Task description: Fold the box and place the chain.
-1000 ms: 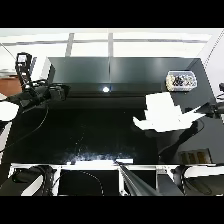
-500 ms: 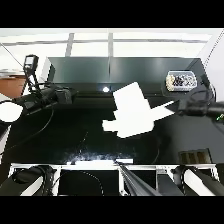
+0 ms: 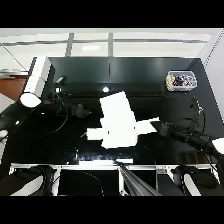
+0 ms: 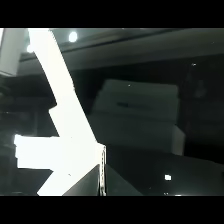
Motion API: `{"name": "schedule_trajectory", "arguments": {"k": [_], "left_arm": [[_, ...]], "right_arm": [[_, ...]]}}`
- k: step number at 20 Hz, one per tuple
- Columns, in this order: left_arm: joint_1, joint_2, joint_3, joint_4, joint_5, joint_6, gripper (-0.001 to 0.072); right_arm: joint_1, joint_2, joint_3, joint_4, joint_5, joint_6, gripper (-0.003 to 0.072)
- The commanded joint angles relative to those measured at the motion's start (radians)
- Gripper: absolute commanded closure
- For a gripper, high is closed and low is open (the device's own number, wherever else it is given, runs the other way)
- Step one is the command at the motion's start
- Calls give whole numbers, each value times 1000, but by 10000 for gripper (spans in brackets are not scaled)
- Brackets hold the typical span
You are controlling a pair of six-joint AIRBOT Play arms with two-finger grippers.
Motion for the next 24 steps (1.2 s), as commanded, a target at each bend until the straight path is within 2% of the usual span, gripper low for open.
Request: {"name": "schedule_trajectory", "arguments": {"k": [1, 2, 8, 13, 18, 24], "left_arm": [[74, -180, 1, -397, -172, 400, 8], [77, -221, 2, -451, -185, 461, 8], [6, -386, 58, -450, -188, 474, 8], [-88, -498, 166, -417, -306, 557, 8], [-82, -544, 186, -414, -419, 650, 10], [-81, -544, 186, -428, -530, 858, 27]], "right_arm": [[29, 26, -18, -1, -18, 32, 643], [29, 26, -18, -1, -19, 32, 642], [29, 26, -18, -1, -19, 33, 643], [29, 26, -18, -1, -19, 33, 643], [29, 26, -18, -1, -19, 33, 643], [28, 26, -18, -41, -19, 45, 643]]}}
